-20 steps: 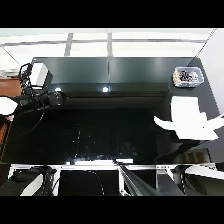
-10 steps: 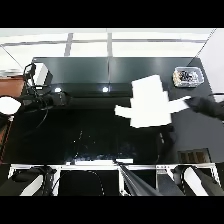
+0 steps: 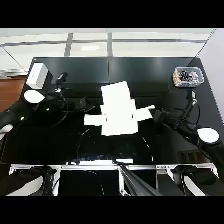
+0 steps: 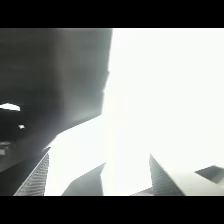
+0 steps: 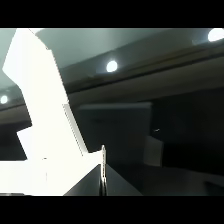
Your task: Fold the box and place the chain.
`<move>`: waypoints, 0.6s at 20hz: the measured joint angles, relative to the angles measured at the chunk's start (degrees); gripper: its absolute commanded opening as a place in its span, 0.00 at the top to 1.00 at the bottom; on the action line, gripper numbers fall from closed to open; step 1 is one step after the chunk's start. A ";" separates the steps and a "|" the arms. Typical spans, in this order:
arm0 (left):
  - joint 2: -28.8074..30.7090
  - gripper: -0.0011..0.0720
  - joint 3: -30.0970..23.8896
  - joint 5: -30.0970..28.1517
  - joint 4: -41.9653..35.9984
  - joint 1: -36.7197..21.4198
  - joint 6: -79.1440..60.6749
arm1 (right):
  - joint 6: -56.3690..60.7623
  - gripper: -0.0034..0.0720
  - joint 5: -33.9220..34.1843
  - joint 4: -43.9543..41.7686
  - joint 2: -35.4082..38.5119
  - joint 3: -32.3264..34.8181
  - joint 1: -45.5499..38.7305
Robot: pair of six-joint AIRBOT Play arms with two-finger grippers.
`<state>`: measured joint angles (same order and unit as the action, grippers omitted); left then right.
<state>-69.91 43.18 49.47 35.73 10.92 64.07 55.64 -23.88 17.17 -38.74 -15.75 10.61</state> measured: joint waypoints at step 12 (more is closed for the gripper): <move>-26.73 0.02 17.07 19.54 -14.75 -1.14 -21.22 | 1.46 0.94 3.26 -0.66 0.35 0.70 5.90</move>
<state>-96.64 60.25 69.01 20.97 9.78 42.85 57.10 -20.62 16.51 -38.39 -15.05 16.51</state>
